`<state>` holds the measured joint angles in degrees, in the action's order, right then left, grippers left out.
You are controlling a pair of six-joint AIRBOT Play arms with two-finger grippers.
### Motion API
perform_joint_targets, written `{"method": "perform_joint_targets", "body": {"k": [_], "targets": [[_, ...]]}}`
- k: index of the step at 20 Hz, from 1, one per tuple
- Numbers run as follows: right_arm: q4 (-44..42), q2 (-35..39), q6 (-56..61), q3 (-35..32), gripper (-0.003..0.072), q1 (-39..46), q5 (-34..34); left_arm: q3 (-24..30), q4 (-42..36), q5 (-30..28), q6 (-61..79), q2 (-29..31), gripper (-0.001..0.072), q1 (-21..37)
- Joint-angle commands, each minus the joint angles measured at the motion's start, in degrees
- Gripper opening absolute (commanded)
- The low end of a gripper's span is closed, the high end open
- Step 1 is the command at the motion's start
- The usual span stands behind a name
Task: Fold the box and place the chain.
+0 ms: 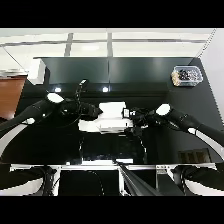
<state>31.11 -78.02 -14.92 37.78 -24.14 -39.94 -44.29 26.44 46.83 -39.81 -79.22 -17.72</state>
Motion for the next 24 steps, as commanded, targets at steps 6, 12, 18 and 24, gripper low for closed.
{"method": "perform_joint_targets", "body": {"k": [6, 12, 18, 24], "targets": [[-0.04, -0.04, 0.24, 0.02, 0.0219, -0.02, 0.11, -0.79, 11.04, 11.04, -6.12, 19.08, 0.0024, 9.81], [-0.02, -0.04, 0.28, 0.02, 0.0219, -0.02, 0.13, 9.92, 10.67, 11.89, 12.28, 27.1, 0.0028, 9.84], [-0.02, -0.04, 0.31, 0.02, 0.022, -0.02, 0.13, 13.86, 10.6, 0.15, 37.88, 20.55, 0.072, 6.62], [-0.02, -0.04, 0.31, 0.02, 0.022, -0.02, 0.13, 11.39, 22.05, -6.01, 40.92, 14.03, 0.0705, -5.05]]}}
